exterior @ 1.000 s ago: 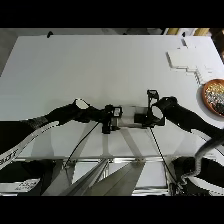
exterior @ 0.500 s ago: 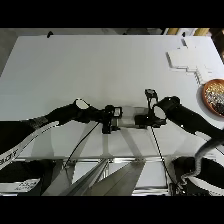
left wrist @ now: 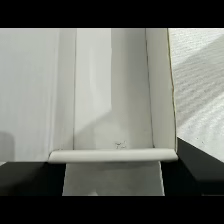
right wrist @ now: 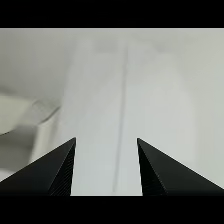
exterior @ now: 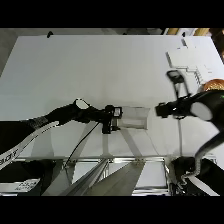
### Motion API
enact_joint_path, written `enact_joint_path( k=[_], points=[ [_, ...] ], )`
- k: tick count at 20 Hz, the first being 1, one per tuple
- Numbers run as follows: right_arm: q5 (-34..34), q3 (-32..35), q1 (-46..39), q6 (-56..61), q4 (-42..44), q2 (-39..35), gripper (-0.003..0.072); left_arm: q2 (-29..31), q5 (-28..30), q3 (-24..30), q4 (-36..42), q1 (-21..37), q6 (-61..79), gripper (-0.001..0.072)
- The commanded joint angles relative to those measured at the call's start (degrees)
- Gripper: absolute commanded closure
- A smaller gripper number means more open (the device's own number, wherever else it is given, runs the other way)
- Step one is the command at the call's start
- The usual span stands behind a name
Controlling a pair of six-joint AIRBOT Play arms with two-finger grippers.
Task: Fold the box and place the chain.
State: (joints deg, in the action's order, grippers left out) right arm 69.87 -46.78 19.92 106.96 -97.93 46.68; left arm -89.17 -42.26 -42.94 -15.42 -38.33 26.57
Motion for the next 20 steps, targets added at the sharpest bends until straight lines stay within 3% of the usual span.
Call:
enact_joint_path(
  k=[1,4,6,8,20],
  points=[
    [-0.96,-2.89,-18.43,-11.45,-4.2,-3.61,0.0294,-0.02,0.02,0.0,-0.02,0.02,0.02,0.0399],
    [-10.16,-2.84,-36.41,-14.88,-4.07,-2.54,0.0294,0.0,0.02,0.0,-0.02,0.02,0.02,0.0398],
    [-15.98,-2.84,-43.36,-14.25,-3.37,-0.9,0.0295,0.0,0.0,0.0,0.0,0.02,0.02,0.0398],
    [-19.76,-2.84,-46.25,-14.49,-3.67,1.64,0.0295,0.0,0.02,0.0,0.0,0.02,0.02,0.0398],
    [-24.22,-2.84,-55.19,-20.46,-3.58,22.08,0.0297,0.0,0.0,0.0,0.0,0.02,0.02,0.0399]
  ],
)
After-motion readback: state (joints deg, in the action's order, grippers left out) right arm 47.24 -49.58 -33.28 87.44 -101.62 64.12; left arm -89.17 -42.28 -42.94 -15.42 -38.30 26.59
